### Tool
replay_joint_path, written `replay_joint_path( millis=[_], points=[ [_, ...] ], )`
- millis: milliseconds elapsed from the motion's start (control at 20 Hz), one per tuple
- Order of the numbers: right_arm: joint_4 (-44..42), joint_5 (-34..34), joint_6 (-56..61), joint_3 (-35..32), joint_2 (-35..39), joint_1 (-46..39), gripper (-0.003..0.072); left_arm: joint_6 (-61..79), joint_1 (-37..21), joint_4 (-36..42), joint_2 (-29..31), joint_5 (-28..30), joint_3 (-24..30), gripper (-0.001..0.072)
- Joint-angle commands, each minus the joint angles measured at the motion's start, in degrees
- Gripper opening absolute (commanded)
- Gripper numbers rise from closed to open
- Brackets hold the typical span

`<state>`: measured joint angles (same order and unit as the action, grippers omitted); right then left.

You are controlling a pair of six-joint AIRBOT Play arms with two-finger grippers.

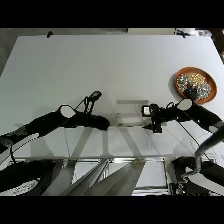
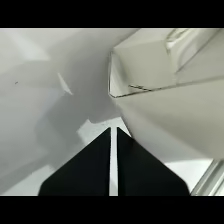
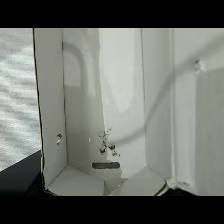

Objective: Fold the box and place the chain.

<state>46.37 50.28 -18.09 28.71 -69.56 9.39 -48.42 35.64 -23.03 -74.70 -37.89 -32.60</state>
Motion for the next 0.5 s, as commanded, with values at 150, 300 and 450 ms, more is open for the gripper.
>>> replay_joint_path(
  millis=[150,300,450],
  points=[
    [0.0,0.0,0.0,0.0,0.0,0.0,0.0459,1.9,0.9,1.8,2.4,0.2,-2.8,0.009],
    [0.0,0.0,0.0,0.0,0.0,0.0,0.0459,1.7,2.1,1.9,2.3,-0.1,-2.8,0.0156],
    [0.0,0.0,0.0,0.0,0.0,0.0,0.0459,0.4,2.7,2.0,2.3,-0.1,-2.8,0.0215]
  ],
)
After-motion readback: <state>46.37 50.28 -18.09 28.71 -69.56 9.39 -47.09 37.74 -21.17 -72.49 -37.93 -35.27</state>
